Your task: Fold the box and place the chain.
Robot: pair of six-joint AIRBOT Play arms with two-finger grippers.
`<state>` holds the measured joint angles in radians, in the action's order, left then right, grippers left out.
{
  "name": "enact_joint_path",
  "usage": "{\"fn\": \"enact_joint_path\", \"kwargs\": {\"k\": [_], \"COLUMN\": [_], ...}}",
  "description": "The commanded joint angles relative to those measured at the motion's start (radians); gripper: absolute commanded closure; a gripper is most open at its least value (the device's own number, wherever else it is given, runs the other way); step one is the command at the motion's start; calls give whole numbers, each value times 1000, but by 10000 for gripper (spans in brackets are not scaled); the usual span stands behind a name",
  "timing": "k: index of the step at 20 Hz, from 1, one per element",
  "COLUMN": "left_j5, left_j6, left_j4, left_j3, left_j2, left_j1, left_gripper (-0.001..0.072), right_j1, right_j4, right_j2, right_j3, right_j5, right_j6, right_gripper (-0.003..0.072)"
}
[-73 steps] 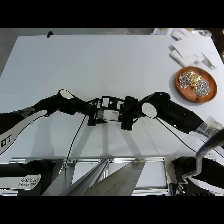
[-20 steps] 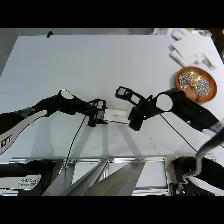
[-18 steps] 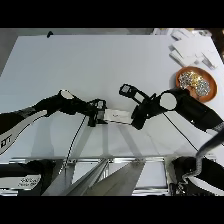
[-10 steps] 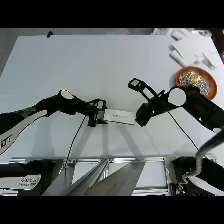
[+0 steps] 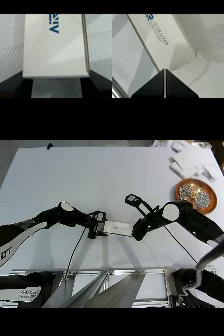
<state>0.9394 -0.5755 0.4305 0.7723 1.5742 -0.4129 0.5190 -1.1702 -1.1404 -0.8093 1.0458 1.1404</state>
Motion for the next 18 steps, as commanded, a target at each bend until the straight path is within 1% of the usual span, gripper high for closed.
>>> {"fn": "enact_joint_path", "kwargs": {"k": [1, 3, 5, 7, 10, 15, 18], "left_j5": [0, 0, 0, 0, 0, 18, 24], "left_j6": [0, 0, 0, -7, -3, -2, -1], "left_j4": [0, 0, 0, -4, -4, -5, -58], "left_j3": [1, 1, 1, 1, 1, 1, 1], "left_j2": [0, 0, 0, 0, 0, 0, -3], "left_j1": [0, 0, 0, 0, 0, 0, 1], "left_gripper": [676, 676, 676, 676, 676, 676, 677], "right_j1": [-49, -133, -211, -272, -328, -333, -333], "right_j4": [-133, -258, -356, -414, -422, -419, -419], "right_j2": [3, 17, 24, 24, 24, 24, 24], "right_j3": [1, 1, 1, 1, 1, 1, 1], "right_j5": [28, 100, 199, 270, 275, 275, 275], "right_j6": [266, 460, 516, 516, 516, 516, 516], "right_gripper": [672, 672, 672, 671, 671, 671, 671]}}
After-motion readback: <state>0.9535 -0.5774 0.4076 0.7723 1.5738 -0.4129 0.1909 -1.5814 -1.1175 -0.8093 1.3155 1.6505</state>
